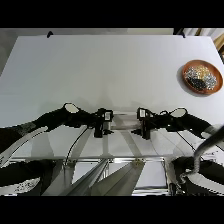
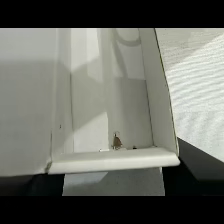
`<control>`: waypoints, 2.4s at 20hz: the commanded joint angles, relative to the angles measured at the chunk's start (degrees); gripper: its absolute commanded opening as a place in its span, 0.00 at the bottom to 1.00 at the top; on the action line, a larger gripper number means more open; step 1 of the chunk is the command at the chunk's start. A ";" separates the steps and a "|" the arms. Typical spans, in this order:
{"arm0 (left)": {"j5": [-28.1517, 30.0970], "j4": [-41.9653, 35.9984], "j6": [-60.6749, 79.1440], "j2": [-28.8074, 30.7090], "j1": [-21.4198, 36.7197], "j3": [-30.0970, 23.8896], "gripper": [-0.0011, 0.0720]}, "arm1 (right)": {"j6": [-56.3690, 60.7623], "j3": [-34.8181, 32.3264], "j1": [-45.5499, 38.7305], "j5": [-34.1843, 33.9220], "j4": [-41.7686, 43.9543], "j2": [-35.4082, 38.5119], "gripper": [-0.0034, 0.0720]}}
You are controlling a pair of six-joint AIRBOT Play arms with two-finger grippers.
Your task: Fold the box and place the chain.
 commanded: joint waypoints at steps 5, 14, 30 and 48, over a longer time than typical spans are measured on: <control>0.15 -0.33 -0.70 0.07 0.00 0.04 0.39 | -0.02 -0.02 -0.02 -0.02 0.00 -0.04 0.58; 0.11 -0.33 -0.70 0.07 0.02 0.04 0.39 | -0.02 -0.04 0.00 -0.02 0.00 -0.04 0.58; -0.28 -0.33 -0.70 0.09 0.02 0.04 0.39 | 9.97 -0.04 -0.02 3.52 -6.62 1.95 0.97; -0.31 -0.33 -0.70 0.09 0.02 0.04 0.39 | 45.48 -0.02 -0.02 8.39 -41.75 35.43 0.83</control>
